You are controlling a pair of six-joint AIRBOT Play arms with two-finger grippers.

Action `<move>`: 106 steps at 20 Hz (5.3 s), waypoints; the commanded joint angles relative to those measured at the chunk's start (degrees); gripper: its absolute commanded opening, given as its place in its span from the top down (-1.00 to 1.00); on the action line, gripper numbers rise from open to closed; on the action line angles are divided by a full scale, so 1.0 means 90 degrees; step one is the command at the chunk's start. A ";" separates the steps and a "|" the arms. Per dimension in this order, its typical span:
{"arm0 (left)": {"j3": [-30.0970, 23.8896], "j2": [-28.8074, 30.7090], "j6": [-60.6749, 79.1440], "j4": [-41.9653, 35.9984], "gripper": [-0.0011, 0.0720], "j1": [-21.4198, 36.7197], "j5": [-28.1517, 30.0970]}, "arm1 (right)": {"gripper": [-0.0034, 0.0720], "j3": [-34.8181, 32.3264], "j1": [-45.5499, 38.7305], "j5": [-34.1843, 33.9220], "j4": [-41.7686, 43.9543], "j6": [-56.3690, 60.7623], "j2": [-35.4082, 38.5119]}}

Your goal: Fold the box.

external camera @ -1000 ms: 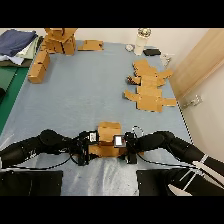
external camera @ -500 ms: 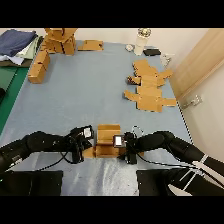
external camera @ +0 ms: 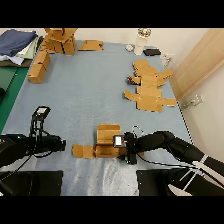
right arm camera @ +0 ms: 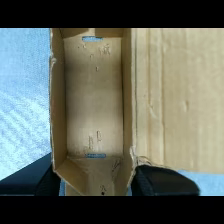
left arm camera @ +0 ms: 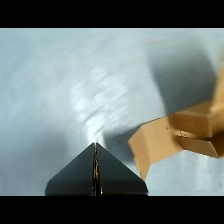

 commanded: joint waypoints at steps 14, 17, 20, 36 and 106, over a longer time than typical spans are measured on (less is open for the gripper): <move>-0.0070 -0.2302 -0.1056 -0.2132 0.94 -0.1785 0.2130 | -0.58 0.0000 -0.0002 -0.0002 0.0000 0.0002 0.0002; 0.0022 -0.2288 -0.1018 -0.2254 0.94 -0.1787 0.2115 | -0.58 0.0000 -0.0002 0.0000 0.0000 0.0000 0.0002; 0.0430 -0.2290 -0.0869 -0.2290 0.94 -0.1894 0.2098 | -0.58 0.0000 -0.0002 0.0000 0.0000 0.0002 0.0002; 0.0709 -0.2297 -0.0816 -0.2579 -0.67 -0.1877 0.2441 | -0.58 0.0000 -0.0002 0.0000 0.0000 0.0002 0.0002; 0.4010 -0.5175 -0.4039 0.0733 -0.64 -0.3487 -0.1234 | -0.58 0.0000 -0.0002 -0.0002 0.0000 0.0002 0.0002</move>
